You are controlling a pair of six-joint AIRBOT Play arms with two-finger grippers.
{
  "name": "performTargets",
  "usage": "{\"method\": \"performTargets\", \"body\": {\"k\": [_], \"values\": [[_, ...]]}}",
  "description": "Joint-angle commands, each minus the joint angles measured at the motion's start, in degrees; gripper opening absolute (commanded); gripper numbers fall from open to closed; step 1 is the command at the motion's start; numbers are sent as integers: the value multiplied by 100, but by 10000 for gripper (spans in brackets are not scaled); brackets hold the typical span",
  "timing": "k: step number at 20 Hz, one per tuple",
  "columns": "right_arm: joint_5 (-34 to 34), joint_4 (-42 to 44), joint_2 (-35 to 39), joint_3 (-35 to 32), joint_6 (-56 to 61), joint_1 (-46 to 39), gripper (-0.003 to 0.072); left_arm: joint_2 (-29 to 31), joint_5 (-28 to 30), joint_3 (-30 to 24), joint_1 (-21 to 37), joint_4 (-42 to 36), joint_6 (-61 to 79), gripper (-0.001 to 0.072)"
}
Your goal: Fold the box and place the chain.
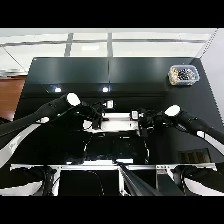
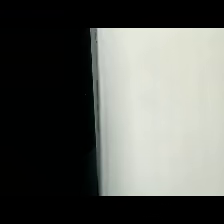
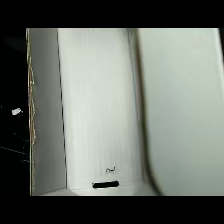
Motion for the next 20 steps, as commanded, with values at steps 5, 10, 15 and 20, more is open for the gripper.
{"method": "performTargets", "body": {"k": [5, 10, 15, 20], "values": [[48, -173, -15, 4, 101, -2, 693, 0, 9, 7, -2, -2, 0, 26], [-372, -608, -63, 13, 531, 330, 694, 0, 9, 7, -2, -2, 0, 27], [-398, -522, -66, 20, 562, 275, 694, 0, 7, 7, -2, -20, 0, 26], [-365, -413, -66, 28, 555, 210, 694, 0, 9, 7, -2, -20, 0, 27]]}}
